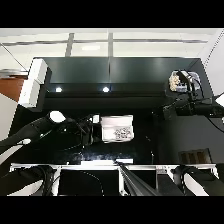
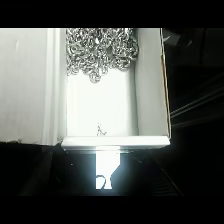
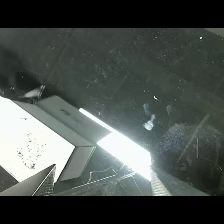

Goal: Fold the box and place the chain.

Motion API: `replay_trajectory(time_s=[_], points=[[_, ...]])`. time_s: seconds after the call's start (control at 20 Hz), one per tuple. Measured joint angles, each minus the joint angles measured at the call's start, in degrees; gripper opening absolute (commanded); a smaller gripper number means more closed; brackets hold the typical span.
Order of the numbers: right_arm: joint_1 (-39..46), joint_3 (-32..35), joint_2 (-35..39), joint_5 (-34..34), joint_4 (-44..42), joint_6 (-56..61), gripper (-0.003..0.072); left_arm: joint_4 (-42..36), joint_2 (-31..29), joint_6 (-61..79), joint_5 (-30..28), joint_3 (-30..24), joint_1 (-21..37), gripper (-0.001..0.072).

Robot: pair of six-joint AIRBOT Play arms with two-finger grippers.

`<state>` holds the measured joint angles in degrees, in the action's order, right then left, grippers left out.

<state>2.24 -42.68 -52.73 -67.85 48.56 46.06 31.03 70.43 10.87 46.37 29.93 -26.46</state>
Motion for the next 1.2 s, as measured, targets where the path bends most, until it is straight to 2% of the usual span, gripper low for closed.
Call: replay_trajectory(time_s=[0.35, 0.75, 0.85, 1.05, 1.2], points=[[0.0, 0.0, 0.0, -0.02, -0.02, 0.0, 0.0694, 0.96, -0.85, -2.1, -0.02, 0.0, -0.02, 0.0706], [0.0, 0.0, 0.0, 0.0, 0.0, 0.02, 0.0694, 3.91, -6.47, -6.19, 0.68, -3.28, -0.83, 0.0706], [0.0, 0.0, 0.0, 0.11, 0.0, 0.02, 0.0694, 3.45, -7.43, -6.73, -0.96, -3.93, -2.08, 0.0706], [0.0, 0.0, 0.0, 0.15, 0.07, 0.02, 0.0694, 1.46, -8.15, -10.27, -7.82, -4.42, -4.92, 0.0703], [0.0, 0.0, 0.0, 0.15, 0.11, 0.02, 0.0693, 0.83, -7.85, -11.56, -9.84, -4.52, -5.86, 0.0703]])
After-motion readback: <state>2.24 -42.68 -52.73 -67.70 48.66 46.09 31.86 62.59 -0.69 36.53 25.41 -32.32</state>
